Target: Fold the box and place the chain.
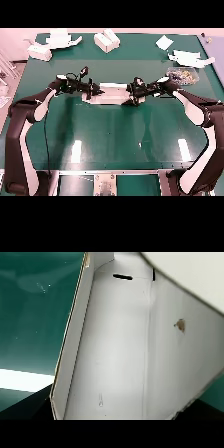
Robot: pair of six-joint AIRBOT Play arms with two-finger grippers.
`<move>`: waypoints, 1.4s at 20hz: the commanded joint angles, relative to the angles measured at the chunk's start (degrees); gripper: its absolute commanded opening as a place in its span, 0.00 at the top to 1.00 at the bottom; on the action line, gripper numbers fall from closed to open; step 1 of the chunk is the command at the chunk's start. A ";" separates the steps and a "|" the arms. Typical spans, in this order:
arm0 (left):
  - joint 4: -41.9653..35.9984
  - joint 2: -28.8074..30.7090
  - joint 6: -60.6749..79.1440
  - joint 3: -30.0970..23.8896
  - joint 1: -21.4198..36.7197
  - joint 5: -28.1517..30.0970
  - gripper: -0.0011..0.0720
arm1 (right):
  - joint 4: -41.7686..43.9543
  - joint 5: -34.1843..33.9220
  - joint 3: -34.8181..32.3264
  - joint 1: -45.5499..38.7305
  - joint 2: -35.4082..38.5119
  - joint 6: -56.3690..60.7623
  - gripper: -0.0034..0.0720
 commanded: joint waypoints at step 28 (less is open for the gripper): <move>0.00 0.02 0.04 0.07 0.02 0.13 0.96 | -2.14 0.66 1.01 0.28 -0.44 2.51 0.17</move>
